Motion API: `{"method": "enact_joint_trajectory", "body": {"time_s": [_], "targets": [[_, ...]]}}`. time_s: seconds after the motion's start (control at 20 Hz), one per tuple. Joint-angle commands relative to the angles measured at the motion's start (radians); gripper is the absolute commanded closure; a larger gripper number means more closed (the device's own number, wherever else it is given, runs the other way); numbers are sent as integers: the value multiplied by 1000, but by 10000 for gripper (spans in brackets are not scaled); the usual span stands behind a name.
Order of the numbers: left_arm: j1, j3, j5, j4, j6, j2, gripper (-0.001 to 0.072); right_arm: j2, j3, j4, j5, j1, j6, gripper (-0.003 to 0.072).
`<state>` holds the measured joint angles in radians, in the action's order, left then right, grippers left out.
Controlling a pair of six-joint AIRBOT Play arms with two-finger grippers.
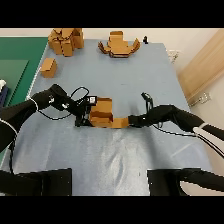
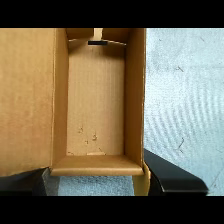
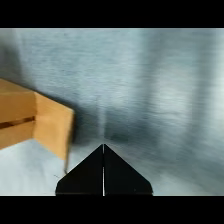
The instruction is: Fold the box.
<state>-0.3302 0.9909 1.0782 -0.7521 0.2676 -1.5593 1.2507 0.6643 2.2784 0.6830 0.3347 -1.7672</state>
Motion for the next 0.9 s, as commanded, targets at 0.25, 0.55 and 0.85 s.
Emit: {"method": "enact_joint_trajectory", "body": {"time_s": [0.25,0.55,0.85], "targets": [[2,0,-5,-8,0,-1,473,74,134,226,21,114,-94,685],[2,0,6,-8,-3,-1,473,74,200,252,98,114,-92,684],[2,0,6,-8,-7,-1,473,76,200,251,137,114,-92,561]]}}
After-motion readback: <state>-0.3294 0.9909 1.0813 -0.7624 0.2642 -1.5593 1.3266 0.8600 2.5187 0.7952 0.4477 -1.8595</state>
